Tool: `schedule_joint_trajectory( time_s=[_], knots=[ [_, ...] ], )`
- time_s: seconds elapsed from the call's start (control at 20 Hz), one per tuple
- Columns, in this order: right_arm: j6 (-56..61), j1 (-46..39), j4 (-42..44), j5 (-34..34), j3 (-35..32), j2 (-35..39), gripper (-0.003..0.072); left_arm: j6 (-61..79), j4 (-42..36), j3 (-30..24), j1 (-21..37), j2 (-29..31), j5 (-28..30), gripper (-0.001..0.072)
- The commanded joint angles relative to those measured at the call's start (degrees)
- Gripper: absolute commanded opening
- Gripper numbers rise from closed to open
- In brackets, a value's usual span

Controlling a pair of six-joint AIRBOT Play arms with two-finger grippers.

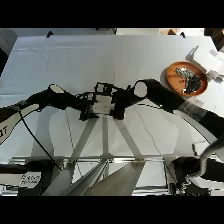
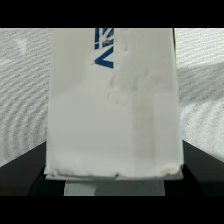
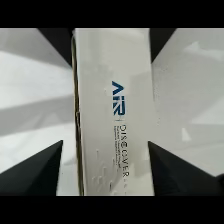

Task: Fold the box and place the chain.

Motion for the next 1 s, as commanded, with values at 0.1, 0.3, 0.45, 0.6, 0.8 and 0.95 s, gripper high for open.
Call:
schedule_joint_trajectory(
  time_s=[0.1, 0.3, 0.45, 0.6, 0.8, 0.95],
  knots=[
    [9.1, 0.0, 1.3, -1.1, 0.0, 2.0, 0.0328, 0.0, 0.0, 0.0, 0.0, 0.0, 0.0, 0.0209],
    [16.0, 0.0, 8.2, -8.0, 0.0, 2.0, 0.0027, 0.0, 0.0, 0.0, 0.0, 0.0, 0.0, 0.0209],
    [21.9, 0.0, 15.8, -12.6, -0.1, 1.6, 0.0015, 0.0, 0.0, 0.0, 0.0, 0.0, 0.0, 0.0209],
    [28.7, 0.0, 17.9, -12.6, -1.2, -0.4, 0.0013, 0.0, 0.0, 0.0, 0.0, 0.0, 0.0, 0.0209],
    [29.3, 0.0, 22.3, -13.3, -6.5, -3.1, 0.0013, 0.0, 0.0, 0.0, 0.0, 0.0, 0.0, 0.0209],
    [29.3, 0.0, 22.3, -13.2, -9.0, -4.5, 0.0013, 0.0, 0.0, 0.0, 0.0, 0.0, 0.0, 0.0209]
  ],
)
